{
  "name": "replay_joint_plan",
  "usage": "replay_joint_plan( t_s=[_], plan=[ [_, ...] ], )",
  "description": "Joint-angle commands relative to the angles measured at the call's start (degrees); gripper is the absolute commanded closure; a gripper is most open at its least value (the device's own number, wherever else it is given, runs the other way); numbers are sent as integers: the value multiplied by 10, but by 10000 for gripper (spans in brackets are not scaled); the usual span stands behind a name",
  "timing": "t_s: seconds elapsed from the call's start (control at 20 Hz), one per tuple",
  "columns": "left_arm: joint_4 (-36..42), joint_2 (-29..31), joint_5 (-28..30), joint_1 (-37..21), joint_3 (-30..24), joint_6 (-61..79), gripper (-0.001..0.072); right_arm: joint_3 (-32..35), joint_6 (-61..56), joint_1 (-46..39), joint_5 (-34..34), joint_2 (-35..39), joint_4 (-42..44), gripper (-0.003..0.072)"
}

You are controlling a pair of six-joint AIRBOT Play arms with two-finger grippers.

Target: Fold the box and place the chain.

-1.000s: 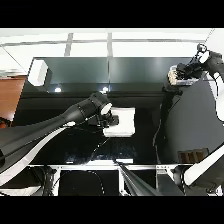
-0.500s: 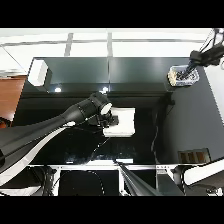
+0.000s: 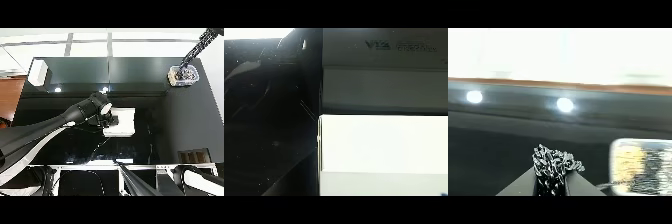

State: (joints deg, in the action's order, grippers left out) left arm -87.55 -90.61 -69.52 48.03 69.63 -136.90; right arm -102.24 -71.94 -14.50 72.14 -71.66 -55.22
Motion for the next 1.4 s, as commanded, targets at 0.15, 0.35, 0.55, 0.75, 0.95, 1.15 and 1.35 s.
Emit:
replay_joint_plan(
  t_s=[0.15, 0.35, 0.55, 0.75, 0.95, 1.15, 1.35],
  plan=[
    [0, 0, 0, 0, 0, 0, 684, 139, -24, 62, 39, 171, 38, 680],
    [0, 0, 0, 0, 0, 0, 684, 192, -41, 101, 95, 213, 41, 680],
    [0, 0, -1, 0, 0, 0, 684, 192, -43, 117, 139, 213, 50, 682],
    [0, 0, -1, 0, 0, 0, 684, 192, -58, 125, 162, 212, 101, 682],
    [0, 0, -1, 0, 0, 0, 684, 192, -59, 125, 164, 212, 113, 681],
    [0, 0, -1, 0, 0, 0, 684, 192, -63, 126, 159, 212, 116, 682],
    [0, 0, 0, 0, 0, 0, 684, 192, -72, 161, 112, 212, 114, 682]
  ],
)
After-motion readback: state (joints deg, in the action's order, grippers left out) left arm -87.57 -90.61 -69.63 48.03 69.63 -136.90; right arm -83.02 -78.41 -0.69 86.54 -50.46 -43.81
